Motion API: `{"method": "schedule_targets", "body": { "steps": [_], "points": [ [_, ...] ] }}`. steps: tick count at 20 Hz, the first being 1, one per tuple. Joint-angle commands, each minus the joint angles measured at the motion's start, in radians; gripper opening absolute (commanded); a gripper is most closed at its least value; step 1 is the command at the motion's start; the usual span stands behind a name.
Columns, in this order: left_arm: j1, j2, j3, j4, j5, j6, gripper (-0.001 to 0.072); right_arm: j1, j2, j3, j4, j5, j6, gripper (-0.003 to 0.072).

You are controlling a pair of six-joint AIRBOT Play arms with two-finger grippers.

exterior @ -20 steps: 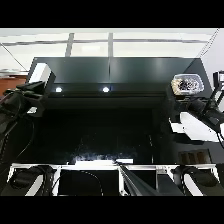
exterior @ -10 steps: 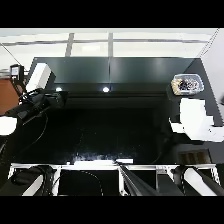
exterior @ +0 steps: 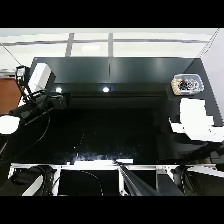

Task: Fold the box and place the chain.

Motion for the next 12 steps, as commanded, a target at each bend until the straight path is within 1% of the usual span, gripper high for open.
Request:
{"method": "schedule_targets", "body": {
  "steps": [1,2,3,5,8,9,12],
  "points": [
    [0.0,-0.001,0.001,-0.019,0.025,0.0,0.0711,-0.069,-0.183,0.119,0.274,0.341,-0.18,0.0702],
    [-0.001,-0.001,0.001,-0.02,0.043,0.0,0.0711,-0.052,-0.223,0.134,0.253,0.415,-0.18,0.0702],
    [0.0,-0.001,0.001,-0.021,0.052,0.0,0.071,-0.032,-0.253,0.137,0.225,0.465,-0.193,0.0702],
    [0.0,-0.001,0.001,-0.021,0.065,0.0,0.071,0.012,-0.286,0.137,0.171,0.474,-0.203,0.0701],
    [0.0,-0.001,0.001,-0.022,0.065,0.0,0.0711,0.068,-0.312,0.137,0.196,0.471,-0.3,0.0701],
    [0.0,-0.002,0.001,-0.021,0.065,0.0,0.0711,0.083,-0.322,0.137,0.202,0.472,-0.314,0.0672],
    [0.0,-0.002,0.001,-0.022,0.065,0.0,0.071,0.109,-0.34,0.137,0.193,0.496,-0.332,0.0671]
  ]
}}
